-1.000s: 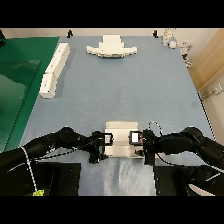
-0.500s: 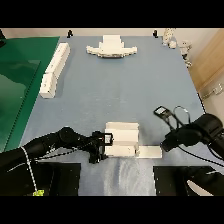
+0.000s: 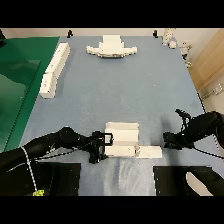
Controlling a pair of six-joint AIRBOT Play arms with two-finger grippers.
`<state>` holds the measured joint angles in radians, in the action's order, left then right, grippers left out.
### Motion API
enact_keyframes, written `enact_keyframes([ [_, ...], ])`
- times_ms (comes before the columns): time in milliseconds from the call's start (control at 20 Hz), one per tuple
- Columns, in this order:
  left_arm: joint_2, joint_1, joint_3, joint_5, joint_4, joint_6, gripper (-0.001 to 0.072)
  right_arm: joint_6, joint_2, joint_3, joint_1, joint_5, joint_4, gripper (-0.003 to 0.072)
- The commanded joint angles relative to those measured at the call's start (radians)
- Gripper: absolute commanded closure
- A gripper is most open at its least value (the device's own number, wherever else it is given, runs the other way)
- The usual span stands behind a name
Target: Fold the box.
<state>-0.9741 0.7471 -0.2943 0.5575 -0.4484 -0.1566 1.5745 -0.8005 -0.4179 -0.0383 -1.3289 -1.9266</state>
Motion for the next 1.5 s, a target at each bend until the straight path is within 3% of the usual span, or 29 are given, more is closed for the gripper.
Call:
enact_keyframes([
  [0,0.001,0.000,0.000,0.000,0.000,0.000,0.0191,0.044,-0.061,0.062,-0.051,0.051,-0.122,0.0690],
  [350,0.001,0.000,0.000,0.000,0.000,0.000,0.0191,0.145,-0.066,0.114,-0.026,0.020,-0.338,0.0691],
  [750,0.001,0.000,0.000,0.000,0.000,0.000,0.0192,0.159,-0.024,0.111,0.094,0.069,-0.419,0.0688],
  [800,0.001,0.000,0.000,0.000,0.000,0.000,0.0192,0.158,-0.003,0.100,0.107,0.059,-0.420,0.0594],
  [850,0.001,0.000,0.000,0.000,0.000,0.000,0.0192,0.153,0.014,0.091,0.116,0.047,-0.421,0.0429],
  [900,0.001,0.000,0.000,0.000,0.000,0.000,0.0192,0.152,0.030,0.085,0.126,0.036,-0.424,0.0362],
  [1000,0.001,0.000,0.000,0.000,0.000,0.000,0.0192,0.152,0.056,0.080,0.136,0.038,-0.439,0.0320],
  [1050,0.001,0.000,0.000,0.000,0.000,0.000,0.0192,0.153,0.063,0.080,0.140,0.039,-0.454,0.0194],
  [1300,0.001,0.000,0.000,0.000,0.000,0.000,0.0191,0.140,0.064,0.079,0.278,0.151,-0.486,0.0182],
  [1450,0.001,0.000,0.000,0.000,0.000,0.000,0.0191,0.010,0.049,0.078,0.391,0.262,-0.427,0.0184],
])
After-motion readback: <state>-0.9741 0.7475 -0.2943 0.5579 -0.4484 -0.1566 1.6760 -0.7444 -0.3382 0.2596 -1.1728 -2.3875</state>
